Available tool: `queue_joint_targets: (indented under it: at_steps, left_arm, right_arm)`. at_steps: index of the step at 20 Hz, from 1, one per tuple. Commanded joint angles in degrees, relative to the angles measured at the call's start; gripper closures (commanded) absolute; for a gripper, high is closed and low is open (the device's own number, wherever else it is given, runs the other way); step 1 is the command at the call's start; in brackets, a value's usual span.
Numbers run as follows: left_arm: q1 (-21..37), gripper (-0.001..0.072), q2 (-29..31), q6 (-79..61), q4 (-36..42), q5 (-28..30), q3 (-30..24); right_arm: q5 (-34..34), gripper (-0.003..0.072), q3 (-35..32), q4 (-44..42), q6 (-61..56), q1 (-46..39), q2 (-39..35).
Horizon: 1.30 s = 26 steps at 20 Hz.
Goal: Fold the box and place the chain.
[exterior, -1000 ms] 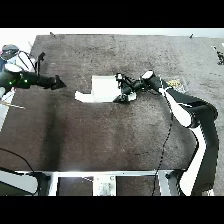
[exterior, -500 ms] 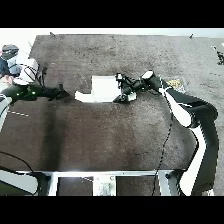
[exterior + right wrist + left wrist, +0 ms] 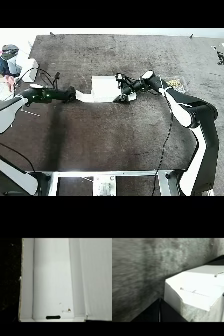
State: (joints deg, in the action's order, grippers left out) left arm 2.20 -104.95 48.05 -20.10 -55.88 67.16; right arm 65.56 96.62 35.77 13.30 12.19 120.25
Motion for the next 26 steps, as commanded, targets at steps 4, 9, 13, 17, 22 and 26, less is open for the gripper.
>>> queue_joint_targets:
  at_steps: [4,9,13,17,22,26]
  left_arm:
    - [-1.86,0.0697,-0.74,-1.27,5.14,-3.02,1.18]
    - [-2.84,0.0513,-0.72,-3.52,8.76,-6.21,1.51]
    - [-3.21,0.0319,-0.72,-3.04,7.78,-7.06,3.52]
    - [-3.85,0.0320,-0.70,0.20,4.72,-9.22,6.05]
    - [-7.61,0.0321,-0.70,9.44,-5.62,-7.45,10.64]
    - [-10.38,0.0321,-0.70,21.49,-15.02,-6.62,15.34]
  right_arm:
    - [0.00,0.0245,0.02,0.00,0.00,0.07,0.00]
    - [0.00,0.0245,0.02,0.00,0.00,0.07,0.00]
    - [0.02,0.0245,0.02,-0.02,0.00,0.07,0.00]
    - [0.00,0.0245,0.02,0.00,0.00,0.07,0.00]
    - [0.00,0.0245,0.02,0.00,0.00,0.07,0.00]
    - [0.02,0.0245,0.02,0.00,0.00,0.07,0.00]
